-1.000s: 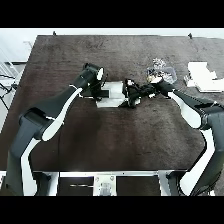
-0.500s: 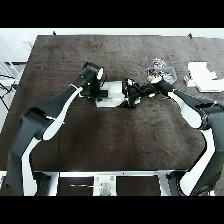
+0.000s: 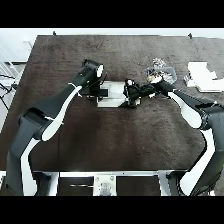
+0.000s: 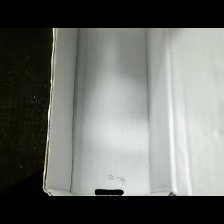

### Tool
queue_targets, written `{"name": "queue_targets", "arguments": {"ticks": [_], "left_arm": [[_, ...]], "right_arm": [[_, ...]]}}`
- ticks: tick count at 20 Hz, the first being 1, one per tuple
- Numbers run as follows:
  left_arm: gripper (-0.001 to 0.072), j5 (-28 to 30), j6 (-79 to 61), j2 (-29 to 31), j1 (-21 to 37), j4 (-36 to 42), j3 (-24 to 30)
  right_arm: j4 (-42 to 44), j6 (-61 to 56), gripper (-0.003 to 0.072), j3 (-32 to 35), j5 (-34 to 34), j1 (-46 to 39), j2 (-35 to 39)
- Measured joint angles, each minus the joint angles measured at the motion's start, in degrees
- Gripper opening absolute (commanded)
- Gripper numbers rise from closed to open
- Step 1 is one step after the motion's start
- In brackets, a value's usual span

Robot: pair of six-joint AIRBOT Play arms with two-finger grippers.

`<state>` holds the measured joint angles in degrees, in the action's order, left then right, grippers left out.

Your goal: Fold the box and place the chain.

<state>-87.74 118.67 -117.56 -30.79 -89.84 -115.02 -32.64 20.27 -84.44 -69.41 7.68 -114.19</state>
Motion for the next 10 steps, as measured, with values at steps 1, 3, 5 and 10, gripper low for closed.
{"name": "queue_targets", "arguments": {"ticks": [1, 3, 5, 10], "left_arm": [[0.0372, 0.11, -0.24, 0.07, 0.0, 0.42, -0.02], [0.0371, 0.76, -0.74, 0.09, 0.0, 1.4, 0.0], [0.0372, 2.1, -1.11, 0.09, -0.02, 2.12, 0.09], [0.0373, 4.0, -1.53, -0.31, -0.02, 4.61, 0.2]], "right_arm": [[0.04, 0.0, 0.0525, 0.0, 0.39, -0.04, 0.0], [0.07, -0.04, 0.0525, 0.0, 0.39, -0.07, 0.0], [0.11, -0.04, 0.0525, 0.0, 0.35, -0.04, 0.0], [0.24, -0.04, 0.0525, 0.0, 0.2, -0.04, 0.0]]}}
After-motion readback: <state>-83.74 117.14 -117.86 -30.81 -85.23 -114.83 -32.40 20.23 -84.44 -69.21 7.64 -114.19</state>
